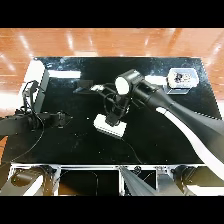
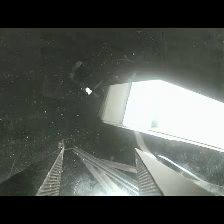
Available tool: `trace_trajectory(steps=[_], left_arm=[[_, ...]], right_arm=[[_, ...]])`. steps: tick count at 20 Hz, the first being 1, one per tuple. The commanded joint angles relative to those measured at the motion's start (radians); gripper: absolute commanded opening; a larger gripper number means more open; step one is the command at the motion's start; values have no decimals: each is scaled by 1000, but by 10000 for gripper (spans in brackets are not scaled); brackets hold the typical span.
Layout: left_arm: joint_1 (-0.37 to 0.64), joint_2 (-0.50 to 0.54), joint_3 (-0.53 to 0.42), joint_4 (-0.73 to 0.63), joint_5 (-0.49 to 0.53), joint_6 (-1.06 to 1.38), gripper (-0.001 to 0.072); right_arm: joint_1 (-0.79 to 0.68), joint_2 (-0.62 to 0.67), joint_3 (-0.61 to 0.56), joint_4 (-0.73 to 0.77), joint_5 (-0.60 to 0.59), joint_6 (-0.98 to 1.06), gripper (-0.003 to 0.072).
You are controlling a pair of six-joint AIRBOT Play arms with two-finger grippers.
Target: Fold the box and place the chain.
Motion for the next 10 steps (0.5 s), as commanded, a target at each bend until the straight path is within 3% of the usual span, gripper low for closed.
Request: trace_trajectory(steps=[1,2,3,4,7,8,10], left_arm=[[0,0,0,1,-8,0,549],[0,0,0,1,-16,0,549],[0,0,0,0,-22,0,549],[0,0,0,1,-26,0,549],[2,-23,0,5,-34,51,549],[1,-44,0,3,-34,54,549],[1,-97,0,0,-47,54,549]], right_arm=[[-35,78,-2,33,-14,95,482],[-55,132,-30,31,-42,179,475],[-79,213,-105,18,-106,297,195],[-98,301,-203,-7,-176,422,22],[-108,655,-641,-86,-451,916,20],[-98,747,-780,-31,-580,1059,23],[-52,796,-949,205,-797,1070,29]])
